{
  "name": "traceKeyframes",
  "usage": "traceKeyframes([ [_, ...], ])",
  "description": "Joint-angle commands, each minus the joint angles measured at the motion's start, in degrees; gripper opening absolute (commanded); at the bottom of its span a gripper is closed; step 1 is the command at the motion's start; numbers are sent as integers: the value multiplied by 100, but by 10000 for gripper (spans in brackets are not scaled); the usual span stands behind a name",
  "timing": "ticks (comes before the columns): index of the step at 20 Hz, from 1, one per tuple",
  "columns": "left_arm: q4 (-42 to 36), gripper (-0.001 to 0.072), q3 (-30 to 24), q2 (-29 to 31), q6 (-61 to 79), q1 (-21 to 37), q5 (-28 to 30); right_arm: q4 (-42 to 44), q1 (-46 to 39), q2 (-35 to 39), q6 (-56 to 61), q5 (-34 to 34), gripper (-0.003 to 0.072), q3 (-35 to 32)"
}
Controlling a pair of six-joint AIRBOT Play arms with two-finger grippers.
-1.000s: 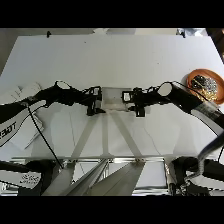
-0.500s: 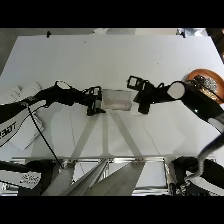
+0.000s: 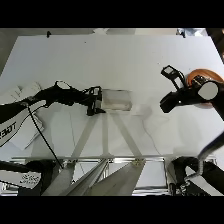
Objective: Fold the box and place the chain.
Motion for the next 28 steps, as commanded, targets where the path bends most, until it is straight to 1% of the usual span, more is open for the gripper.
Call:
traceKeyframes([
  [1,0,17,2,4,2,0,0,531,-575,11,267,-160,9,-616],
  [3,0,17,2,4,0,0,0,1016,-595,-142,219,-619,9,-979],
  [5,0,17,2,4,0,0,0,1784,-590,-498,-114,-933,9,-1123],
  [9,0,17,2,4,0,0,0,3729,-529,-1386,-1215,-988,9,-1123],
  [11,0,17,2,4,0,0,0,4415,-529,-1685,-1589,-949,9,-1123],
  [19,0,17,2,4,0,0,0,4690,-426,-1729,-1873,-695,16,-1123],
  [20,0,17,2,4,0,2,0,4688,-323,-1729,-1902,-704,42,-1123],
  [21,0,17,2,4,0,0,0,4688,-197,-1729,-1899,-728,150,-1123],
  [22,0,17,2,4,0,0,0,4686,-74,-1729,-1893,-782,220,-1123],
  [25,0,17,2,4,0,2,0,4725,160,-1729,-1698,-935,222,-1123],
  [28,0,17,2,4,0,0,0,5088,197,-1727,-1749,-822,226,-1121],
])
